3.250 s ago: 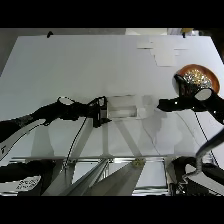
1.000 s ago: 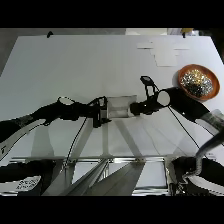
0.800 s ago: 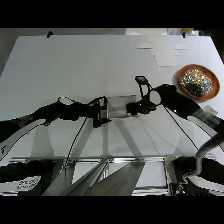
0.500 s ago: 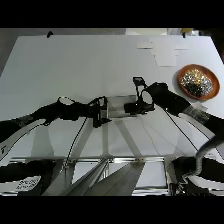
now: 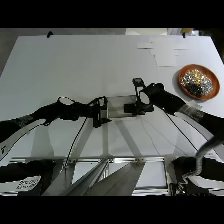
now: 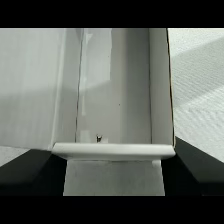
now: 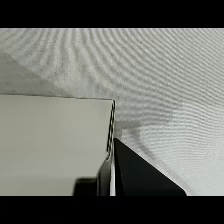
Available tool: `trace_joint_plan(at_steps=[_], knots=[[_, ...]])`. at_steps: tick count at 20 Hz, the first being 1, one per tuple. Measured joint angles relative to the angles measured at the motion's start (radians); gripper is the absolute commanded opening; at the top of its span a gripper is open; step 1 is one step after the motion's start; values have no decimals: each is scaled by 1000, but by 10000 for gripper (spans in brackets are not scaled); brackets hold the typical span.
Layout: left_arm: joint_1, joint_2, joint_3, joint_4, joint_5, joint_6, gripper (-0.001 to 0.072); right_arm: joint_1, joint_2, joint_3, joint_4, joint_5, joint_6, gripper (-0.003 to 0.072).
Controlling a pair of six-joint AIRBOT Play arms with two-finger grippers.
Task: Fold the box and place the chain.
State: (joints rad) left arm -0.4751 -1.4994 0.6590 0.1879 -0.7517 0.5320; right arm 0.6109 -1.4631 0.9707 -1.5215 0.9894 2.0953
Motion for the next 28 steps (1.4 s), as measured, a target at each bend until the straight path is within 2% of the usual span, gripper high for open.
trace_joint_plan(at_steps=[5,6,7,15,16,18,23,24,26,28], knots=[[0,0,0,-1,-2,0,14,0,-1,0,-2,-2,2,19],[0,0,0,-1,-2,0,14,0,-1,0,-2,-2,2,91],[0,0,0,0,0,0,14,0,-1,0,-2,-8,3,204],[0,0,0,1,0,0,14,0,-7,0,2,-38,3,202],[0,0,0,0,0,0,14,0,-12,0,2,-38,3,197],[0,0,0,0,0,0,14,2,-19,0,2,-37,3,45],[0,0,0,0,-2,0,14,4,-25,1,-1,-34,3,19],[0,0,0,0,-2,0,14,4,-26,1,-1,-34,3,63],[0,0,0,1,0,0,14,3,-26,1,-1,-31,3,389],[1,0,0,1,1,0,14,3,-17,-2,-7,-29,-3,413]])
